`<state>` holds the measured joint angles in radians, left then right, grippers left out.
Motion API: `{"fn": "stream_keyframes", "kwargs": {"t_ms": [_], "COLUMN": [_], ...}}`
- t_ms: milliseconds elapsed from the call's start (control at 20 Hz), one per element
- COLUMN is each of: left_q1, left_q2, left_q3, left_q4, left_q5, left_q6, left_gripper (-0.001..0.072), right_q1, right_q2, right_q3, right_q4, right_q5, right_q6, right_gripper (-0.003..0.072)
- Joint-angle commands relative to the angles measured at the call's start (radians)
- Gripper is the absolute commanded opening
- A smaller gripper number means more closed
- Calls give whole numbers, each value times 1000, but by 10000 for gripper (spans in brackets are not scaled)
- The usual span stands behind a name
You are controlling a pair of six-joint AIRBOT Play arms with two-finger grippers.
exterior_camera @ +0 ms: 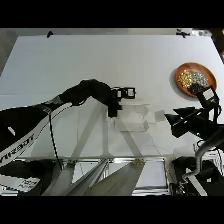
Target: Fold the box and place the chain.
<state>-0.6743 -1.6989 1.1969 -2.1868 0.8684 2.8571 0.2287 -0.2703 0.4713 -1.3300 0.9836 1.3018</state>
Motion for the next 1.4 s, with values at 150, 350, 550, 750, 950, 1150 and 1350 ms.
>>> {"fn": "stream_keyframes", "kwargs": {"t_ms": [150, 350, 550, 750, 950, 1150, 1350], "left_q1": [0, 0, 0, 0, 0, 0, 0], "left_q2": [1, 1, 1, 1, 1, 1, 1], "left_q3": [1, 1, 1, 1, 1, 1, 1], "left_q4": [0, 0, 0, 0, 0, 0, 0], "left_q5": [-1, -1, -1, -1, -1, -1, -1], "left_q6": [-15, -15, -15, -15, -15, -15, -15], "left_gripper": [12, 13, 13, 13, 13, 13, 13], "right_q1": [0, 0, 0, 0, 0, 9, 82], "right_q2": [0, 0, 0, 0, 0, 0, 0], "right_q3": [0, 0, 0, 0, 0, 0, -19], "right_q4": [0, 0, 12, 34, 94, 200, 154], "right_q5": [0, 0, 30, 55, 108, 127, 123], "right_q6": [-1, -1, -91, -186, -360, -554, -550], "right_gripper": [410, 410, 410, 410, 289, 14, 12]}}
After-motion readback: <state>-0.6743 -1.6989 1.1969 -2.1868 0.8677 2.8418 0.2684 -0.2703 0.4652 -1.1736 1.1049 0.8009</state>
